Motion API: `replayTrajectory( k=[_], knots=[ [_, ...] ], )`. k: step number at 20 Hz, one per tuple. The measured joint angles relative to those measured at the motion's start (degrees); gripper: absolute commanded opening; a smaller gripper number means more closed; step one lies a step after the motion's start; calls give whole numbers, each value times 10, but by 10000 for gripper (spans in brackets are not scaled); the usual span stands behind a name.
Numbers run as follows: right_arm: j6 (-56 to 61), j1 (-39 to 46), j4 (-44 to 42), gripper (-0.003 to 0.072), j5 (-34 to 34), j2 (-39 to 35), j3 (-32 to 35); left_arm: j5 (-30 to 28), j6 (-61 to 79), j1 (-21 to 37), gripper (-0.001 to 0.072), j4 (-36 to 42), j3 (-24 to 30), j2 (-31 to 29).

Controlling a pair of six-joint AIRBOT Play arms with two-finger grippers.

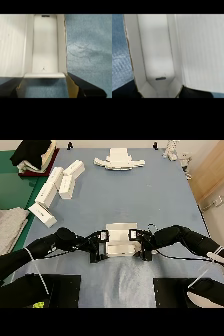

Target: Fold the box.

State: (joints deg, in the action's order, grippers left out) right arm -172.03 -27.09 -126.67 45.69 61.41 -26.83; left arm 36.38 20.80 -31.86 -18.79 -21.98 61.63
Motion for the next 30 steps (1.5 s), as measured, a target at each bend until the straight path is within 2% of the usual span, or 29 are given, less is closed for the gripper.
replayTrajectory(
  k=[15,16,17,30],
  knots=[
    [0,0,0,508,0,0,0,-14,-50,-26,695,-52,-34,40],
    [0,0,0,508,0,0,0,-14,-52,-27,554,-53,-34,40],
    [0,0,0,508,0,0,0,-14,-52,-28,484,-54,-34,40],
    [0,0,0,508,0,0,0,-21,-69,-28,482,-57,-40,46]
  ],
)
